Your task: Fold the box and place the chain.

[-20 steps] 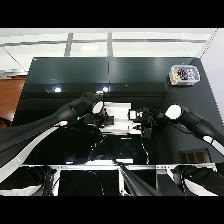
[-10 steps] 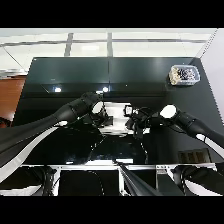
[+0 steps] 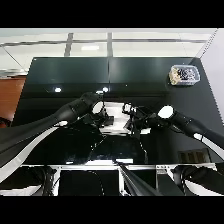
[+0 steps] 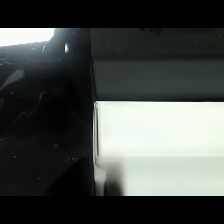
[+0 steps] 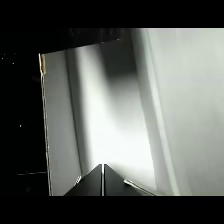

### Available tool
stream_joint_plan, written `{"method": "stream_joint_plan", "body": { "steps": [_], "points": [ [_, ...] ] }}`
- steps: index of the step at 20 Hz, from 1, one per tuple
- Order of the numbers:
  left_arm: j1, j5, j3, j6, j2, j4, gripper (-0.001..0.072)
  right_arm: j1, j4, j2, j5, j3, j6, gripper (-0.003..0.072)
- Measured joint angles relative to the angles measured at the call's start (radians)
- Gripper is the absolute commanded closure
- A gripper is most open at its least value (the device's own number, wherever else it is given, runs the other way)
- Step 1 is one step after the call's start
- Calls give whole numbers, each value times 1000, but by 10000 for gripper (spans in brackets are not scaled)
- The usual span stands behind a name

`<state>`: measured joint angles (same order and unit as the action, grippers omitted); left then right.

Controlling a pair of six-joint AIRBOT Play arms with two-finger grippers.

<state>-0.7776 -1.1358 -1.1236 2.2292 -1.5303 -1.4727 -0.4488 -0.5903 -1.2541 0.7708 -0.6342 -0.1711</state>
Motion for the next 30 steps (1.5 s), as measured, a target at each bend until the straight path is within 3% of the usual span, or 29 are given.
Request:
{"method": "stream_joint_plan", "body": {
  "steps": [4, 9, 12, 14, 22, 23, 24, 25, 29, 30],
  "points": [
    [0, -7, 0, 2, 0, 0, 686, 108, -216, 103, 152, -57, -445, 669],
    [0, -24, 0, 1, 0, -2, 686, 469, -401, 193, 297, -41, -901, 669],
    [0, -27, 0, 0, 0, -3, 686, 643, -314, 171, 330, 53, -992, 669],
    [0, -27, 0, 0, 0, -3, 686, 681, -211, 138, 343, 115, -986, 669],
    [0, -27, 0, 0, 0, -3, 686, 449, 120, 1, 247, 183, -815, 668],
    [0, -26, 0, 0, 0, -3, 686, 418, 149, -5, 241, 175, -792, 603],
    [0, -27, 0, 0, 0, -3, 686, 396, 167, -10, 240, 165, -776, 280],
    [0, -26, 0, 0, 0, -3, 686, 379, 183, -13, 246, 151, -762, 71],
    [0, -25, 0, 0, 0, -3, 686, 344, 210, -19, 303, 92, -737, 84],
    [0, -25, 0, 0, 0, -3, 686, 335, 215, -20, 317, 79, -738, 192]
  ]
}}
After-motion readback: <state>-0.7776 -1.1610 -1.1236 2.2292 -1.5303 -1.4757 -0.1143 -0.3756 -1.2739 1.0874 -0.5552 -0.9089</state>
